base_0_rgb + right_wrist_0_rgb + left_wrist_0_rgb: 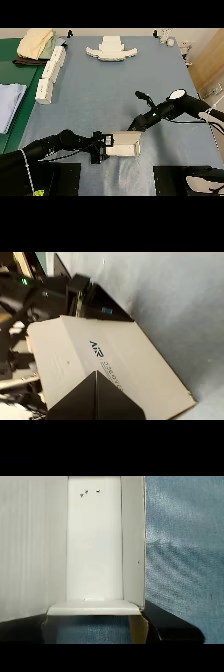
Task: Fold the box.
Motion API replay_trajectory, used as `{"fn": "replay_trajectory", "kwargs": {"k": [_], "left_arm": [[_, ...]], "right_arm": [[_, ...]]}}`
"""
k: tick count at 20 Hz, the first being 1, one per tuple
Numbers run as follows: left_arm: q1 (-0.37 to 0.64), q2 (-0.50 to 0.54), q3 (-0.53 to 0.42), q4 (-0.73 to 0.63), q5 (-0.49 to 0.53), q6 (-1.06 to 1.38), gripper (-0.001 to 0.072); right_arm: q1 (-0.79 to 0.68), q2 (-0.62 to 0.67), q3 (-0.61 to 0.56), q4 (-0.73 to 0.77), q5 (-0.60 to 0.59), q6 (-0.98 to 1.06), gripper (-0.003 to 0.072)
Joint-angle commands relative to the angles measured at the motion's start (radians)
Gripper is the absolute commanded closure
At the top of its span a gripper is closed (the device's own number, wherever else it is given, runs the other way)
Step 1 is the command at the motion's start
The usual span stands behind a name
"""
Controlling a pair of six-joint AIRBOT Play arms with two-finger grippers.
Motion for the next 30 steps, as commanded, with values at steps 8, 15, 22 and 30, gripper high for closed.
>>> {"fn": "replay_trajectory", "kwargs": {"k": [8,15,22,30], "left_arm": [[0.001,0.001,0.000,0.000,0.000,0.000,0.0197],[0.001,0.001,0.000,0.000,0.000,0.000,0.0197],[0.001,0.001,0.000,0.000,0.000,0.000,0.0197],[0.001,0.001,0.000,0.000,0.000,0.000,0.0197]], "right_arm": [[0.378,0.330,-0.097,-0.315,-0.455,-0.078,0.0684],[0.644,0.638,-0.352,-0.480,-0.969,-0.150,0.0668],[0.742,0.644,-0.423,-0.496,-1.007,-0.318,0.0139],[0.742,0.587,-0.422,-0.575,-1.023,-0.420,0.0105]]}}
